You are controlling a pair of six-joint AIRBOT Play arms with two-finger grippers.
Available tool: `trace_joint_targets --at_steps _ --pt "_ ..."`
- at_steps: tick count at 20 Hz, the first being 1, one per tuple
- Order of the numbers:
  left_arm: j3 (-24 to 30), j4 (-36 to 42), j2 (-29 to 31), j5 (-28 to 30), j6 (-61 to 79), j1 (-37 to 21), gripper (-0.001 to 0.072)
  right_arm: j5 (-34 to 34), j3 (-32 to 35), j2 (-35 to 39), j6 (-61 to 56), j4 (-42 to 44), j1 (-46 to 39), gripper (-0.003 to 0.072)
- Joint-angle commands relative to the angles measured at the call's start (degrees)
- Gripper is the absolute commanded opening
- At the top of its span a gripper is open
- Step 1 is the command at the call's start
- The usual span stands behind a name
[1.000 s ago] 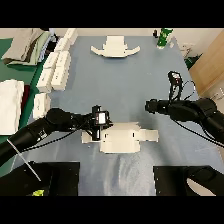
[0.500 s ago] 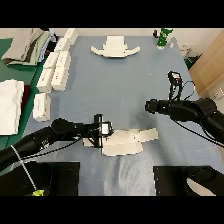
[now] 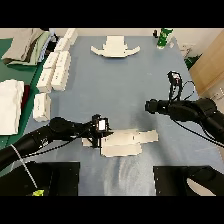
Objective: Fold the box.
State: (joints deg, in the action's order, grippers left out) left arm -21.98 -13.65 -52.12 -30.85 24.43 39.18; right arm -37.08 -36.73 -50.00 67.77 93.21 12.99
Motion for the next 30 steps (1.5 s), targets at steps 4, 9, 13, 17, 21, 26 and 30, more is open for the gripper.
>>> trace_joint_targets --at_steps 4,9,13,17,21,26,30 --pt "-0.90 -0.17 -0.87 -7.85 -0.22 -4.98 0.0016 0.04 0.02 0.02 -0.02 0.13 -0.02 0.0277" --pt "-2.58 -1.03 -4.46 -10.12 -0.26 -4.98 0.0016 0.00 0.02 0.02 -0.02 0.15 -0.02 0.0277" --pt "-2.71 -2.38 -5.22 -10.03 -2.82 -4.98 0.0017 -0.04 0.02 0.02 -0.02 0.26 -0.02 0.0277" --pt "-2.71 -3.13 -5.29 -9.57 -2.97 -4.98 0.0017 -0.85 0.02 0.02 -0.02 0.42 -0.02 0.0275" --pt "-2.71 -3.10 -5.27 -9.64 -2.89 -4.98 0.0017 -7.13 0.02 0.07 0.22 2.86 -0.02 0.0004" --pt "-2.71 -3.10 -5.27 -9.68 -2.89 -4.98 0.0017 -19.37 0.02 0.09 1.49 4.57 2.82 0.0004" --pt "-2.73 -3.10 -5.27 -9.68 -2.89 -4.98 0.0017 -28.35 0.02 1.77 -1.38 5.14 15.34 0.0003"
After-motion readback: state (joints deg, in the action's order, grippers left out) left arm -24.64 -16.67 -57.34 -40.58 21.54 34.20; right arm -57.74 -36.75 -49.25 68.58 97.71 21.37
